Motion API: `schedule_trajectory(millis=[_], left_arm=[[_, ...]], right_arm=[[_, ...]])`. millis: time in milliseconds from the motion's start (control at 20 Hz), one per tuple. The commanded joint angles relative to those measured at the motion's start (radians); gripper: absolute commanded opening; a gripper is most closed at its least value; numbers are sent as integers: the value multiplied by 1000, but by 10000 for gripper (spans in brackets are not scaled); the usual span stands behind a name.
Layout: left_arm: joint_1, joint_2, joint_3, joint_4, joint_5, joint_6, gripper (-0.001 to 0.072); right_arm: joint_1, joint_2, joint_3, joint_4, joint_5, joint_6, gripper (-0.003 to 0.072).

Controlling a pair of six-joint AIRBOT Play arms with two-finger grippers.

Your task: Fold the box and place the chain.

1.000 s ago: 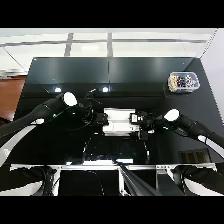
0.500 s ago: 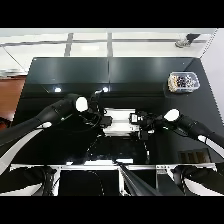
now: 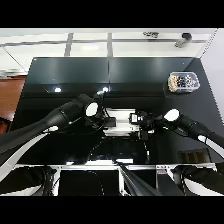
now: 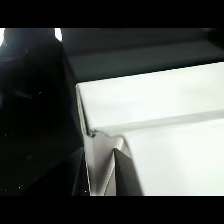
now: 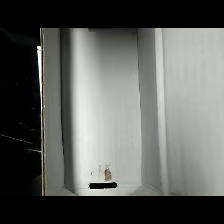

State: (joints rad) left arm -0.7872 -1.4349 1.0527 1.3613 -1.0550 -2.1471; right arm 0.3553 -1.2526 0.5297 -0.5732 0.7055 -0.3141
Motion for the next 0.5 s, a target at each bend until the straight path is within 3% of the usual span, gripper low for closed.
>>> schedule_trajectory(millis=[0, 150, 250, 450], left_arm=[[-30, -38, 30, 27, -9, -59, 229], [-53, -83, 84, 78, -51, -62, 222], [-60, -85, 92, 113, -50, -96, 181], [-60, -105, 92, 121, -61, -144, 178]], right_arm=[[0, -1, 0, 0, 0, 0, 66], [0, -1, 0, 0, 0, 0, 66], [0, -1, 0, 0, 0, 0, 66], [0, -1, 0, 0, 0, 0, 65]])
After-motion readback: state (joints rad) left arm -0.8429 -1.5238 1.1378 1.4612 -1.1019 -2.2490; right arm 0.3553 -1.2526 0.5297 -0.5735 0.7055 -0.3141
